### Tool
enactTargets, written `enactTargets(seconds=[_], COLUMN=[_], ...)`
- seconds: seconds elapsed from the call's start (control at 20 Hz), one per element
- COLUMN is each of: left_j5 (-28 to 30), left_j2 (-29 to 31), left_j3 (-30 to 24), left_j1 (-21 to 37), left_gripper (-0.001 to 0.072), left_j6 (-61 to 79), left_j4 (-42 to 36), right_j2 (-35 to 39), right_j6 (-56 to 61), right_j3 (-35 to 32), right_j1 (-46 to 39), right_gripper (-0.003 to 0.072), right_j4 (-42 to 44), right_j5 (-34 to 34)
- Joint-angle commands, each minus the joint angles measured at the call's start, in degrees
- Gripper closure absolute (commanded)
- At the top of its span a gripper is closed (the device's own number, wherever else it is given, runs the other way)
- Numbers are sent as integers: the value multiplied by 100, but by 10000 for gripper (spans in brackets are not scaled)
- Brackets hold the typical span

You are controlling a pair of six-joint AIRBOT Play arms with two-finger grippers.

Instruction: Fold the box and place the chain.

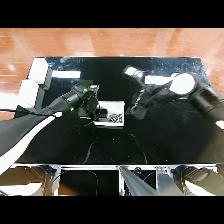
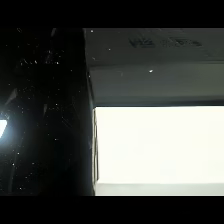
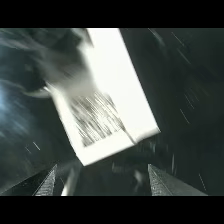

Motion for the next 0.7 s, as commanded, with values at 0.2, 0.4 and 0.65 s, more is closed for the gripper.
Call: enactTargets(seconds=[0.2,0.4,0.65], left_j5=[232,599,1932], left_j2=[2,2,74], left_j3=[308,680,1115], left_j1=[-2,-4,42], left_gripper=[473,141,141], left_j6=[7,26,1453], left_j4=[2,0,-7], right_j2=[1233,1596,1587], right_j6=[1220,1307,2085], right_j3=[15,15,15], right_j1=[-2000,-2157,-2157], right_gripper=[17,17,17], right_j4=[-592,-411,970], right_j5=[1593,1600,1167])
